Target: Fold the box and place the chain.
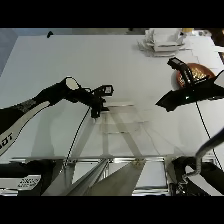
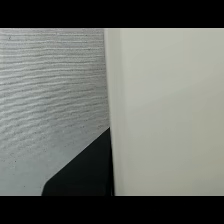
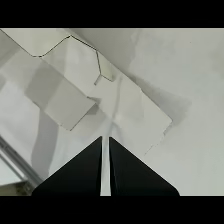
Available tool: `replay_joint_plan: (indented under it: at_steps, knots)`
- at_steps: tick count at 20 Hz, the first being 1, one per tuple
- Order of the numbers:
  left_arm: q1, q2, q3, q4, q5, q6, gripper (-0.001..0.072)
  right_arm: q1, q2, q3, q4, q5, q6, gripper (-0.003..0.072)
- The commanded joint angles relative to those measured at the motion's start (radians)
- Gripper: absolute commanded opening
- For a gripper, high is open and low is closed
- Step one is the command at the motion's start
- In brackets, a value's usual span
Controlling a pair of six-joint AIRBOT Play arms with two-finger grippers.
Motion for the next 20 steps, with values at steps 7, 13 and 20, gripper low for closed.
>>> replay_joint_plan:
  at_steps: [7, 13, 20]
  knots:
    - [-0.001, -0.001, 0.000, 0.000, 0.000, 0.000, 0.0015, 0.298, -0.002, -0.001, -0.017, 0.160, -0.251, 0.0016]
    - [-0.001, -0.001, -0.001, 0.000, 0.000, 0.000, 0.0015, 0.536, 0.001, -0.023, -0.122, 0.051, -0.256, 0.0016]
    - [0.000, -0.001, -0.001, 0.000, 0.000, 0.000, 0.0015, 0.579, 0.130, -0.360, -0.238, -0.443, -0.268, 0.0620]
